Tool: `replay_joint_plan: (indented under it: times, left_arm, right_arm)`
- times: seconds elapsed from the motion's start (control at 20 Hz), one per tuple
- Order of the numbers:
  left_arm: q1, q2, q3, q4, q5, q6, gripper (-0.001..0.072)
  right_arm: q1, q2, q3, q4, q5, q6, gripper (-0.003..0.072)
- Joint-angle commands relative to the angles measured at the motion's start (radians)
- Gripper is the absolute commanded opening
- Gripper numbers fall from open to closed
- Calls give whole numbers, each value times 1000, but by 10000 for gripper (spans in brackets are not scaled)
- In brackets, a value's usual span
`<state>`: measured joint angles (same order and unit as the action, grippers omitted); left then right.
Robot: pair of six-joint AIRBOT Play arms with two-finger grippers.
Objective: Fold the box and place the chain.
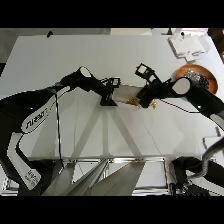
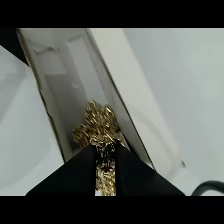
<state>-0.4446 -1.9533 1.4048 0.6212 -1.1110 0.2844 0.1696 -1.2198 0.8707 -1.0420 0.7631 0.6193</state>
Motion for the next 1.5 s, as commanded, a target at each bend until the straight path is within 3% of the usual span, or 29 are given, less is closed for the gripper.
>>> replay_joint_plan:
  times: [0.0, 0.35, 0.85, 0.9, 0.95, 1.0, 1.05, 1.3, 1.45]
  left_arm:
    - [0, 0, 1, 0, 0, 0, 151]
    - [0, 0, 1, 0, 0, 0, 151]
    - [0, 0, 1, 0, 0, 0, 151]
    - [0, 1, 1, 0, 0, 0, 151]
    - [0, 0, 1, 0, 0, 0, 151]
    - [0, 1, 1, 0, 0, 0, 151]
    - [0, 0, 1, 0, 0, 0, 151]
    - [0, 0, 1, 0, 0, 0, 151]
    - [0, 0, 1, 0, 0, 0, 151]
  right_arm:
    - [68, -60, 53, 8, -7, 0, 12]
    - [135, -116, 63, 89, -136, 0, 11]
    - [159, -145, 74, 137, -157, 0, 12]
    - [159, -145, 74, 137, -157, 0, 18]
    - [159, -144, 74, 136, -151, 0, 78]
    - [159, -143, 74, 136, -134, 0, 193]
    - [159, -138, 74, 131, -106, 0, 246]
    - [124, -52, 73, 60, 148, 0, 241]
    - [46, 68, 68, 70, 210, 0, 242]
